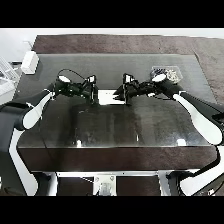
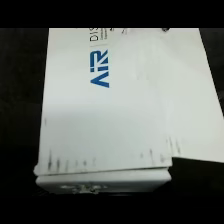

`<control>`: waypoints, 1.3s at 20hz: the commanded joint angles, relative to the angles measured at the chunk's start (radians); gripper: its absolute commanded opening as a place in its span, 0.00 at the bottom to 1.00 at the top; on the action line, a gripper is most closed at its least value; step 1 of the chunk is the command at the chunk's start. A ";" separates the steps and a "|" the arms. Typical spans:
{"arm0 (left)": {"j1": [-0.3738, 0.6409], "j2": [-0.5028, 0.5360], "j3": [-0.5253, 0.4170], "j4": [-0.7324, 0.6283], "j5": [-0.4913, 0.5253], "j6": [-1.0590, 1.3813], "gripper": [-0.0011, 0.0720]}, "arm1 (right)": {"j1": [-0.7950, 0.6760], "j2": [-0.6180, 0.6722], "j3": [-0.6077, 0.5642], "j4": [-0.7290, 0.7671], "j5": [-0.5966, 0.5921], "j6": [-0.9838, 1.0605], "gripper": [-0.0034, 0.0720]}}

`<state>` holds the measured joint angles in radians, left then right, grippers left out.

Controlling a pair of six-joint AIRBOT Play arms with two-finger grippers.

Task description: Fold the box and place the chain.

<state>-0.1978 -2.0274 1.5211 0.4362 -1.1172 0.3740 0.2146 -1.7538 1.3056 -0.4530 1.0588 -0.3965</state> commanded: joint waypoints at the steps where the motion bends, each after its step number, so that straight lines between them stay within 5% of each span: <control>1: 0.000 0.000 0.001 0.000 0.000 0.001 0.57 | 0.000 0.000 0.003 0.001 -0.012 -0.009 0.35; 16: 0.000 0.000 0.001 0.000 0.000 0.000 0.57 | -0.017 0.026 0.018 0.001 0.095 0.028 0.35; 20: 0.000 0.000 0.001 0.000 0.000 0.001 0.57 | -0.024 0.093 -0.025 0.030 0.095 -0.002 0.28; 22: 0.000 0.000 0.001 0.000 0.000 0.001 0.57 | -0.023 0.090 -0.056 0.042 0.067 -0.006 0.34; 26: 0.000 0.000 0.001 0.000 -0.001 0.000 0.57 | -0.023 0.047 -0.084 0.060 -0.016 -0.032 0.73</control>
<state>-0.1982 -2.0274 1.5211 0.4366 -1.1179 0.3748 0.1909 -1.6878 1.2404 -0.4103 1.0901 -0.4049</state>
